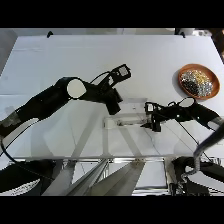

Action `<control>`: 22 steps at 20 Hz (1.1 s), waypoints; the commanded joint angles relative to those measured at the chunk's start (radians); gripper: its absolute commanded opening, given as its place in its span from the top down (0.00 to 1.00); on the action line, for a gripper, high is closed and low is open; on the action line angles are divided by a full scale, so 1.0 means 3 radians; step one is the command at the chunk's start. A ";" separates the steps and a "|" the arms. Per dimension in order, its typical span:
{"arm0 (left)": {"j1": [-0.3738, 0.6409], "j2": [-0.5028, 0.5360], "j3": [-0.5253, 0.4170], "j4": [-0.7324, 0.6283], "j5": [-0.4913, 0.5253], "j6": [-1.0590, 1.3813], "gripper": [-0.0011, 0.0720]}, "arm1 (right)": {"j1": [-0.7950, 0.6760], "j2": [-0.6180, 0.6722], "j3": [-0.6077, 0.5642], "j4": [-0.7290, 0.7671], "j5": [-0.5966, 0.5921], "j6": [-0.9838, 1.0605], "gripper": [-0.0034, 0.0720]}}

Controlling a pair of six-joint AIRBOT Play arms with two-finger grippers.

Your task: Fold the box and place the chain.

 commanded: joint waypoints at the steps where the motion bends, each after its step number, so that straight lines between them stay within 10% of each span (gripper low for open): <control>1: 0.0001 0.0131 -0.0046 0.0417 -0.0498 -0.0135 0.98 | -0.0003 0.0003 0.0003 0.0006 -0.0001 0.0003 0.42; 10: -0.0034 0.0009 -0.0744 0.0434 0.0004 0.0624 0.98 | -0.0003 0.0003 0.0003 0.0006 0.0001 0.0001 0.42; 22: -0.0107 -0.0310 -0.0760 0.0202 -0.0048 0.1536 0.75 | -0.0003 0.0003 0.0003 0.0006 0.0000 0.0003 0.42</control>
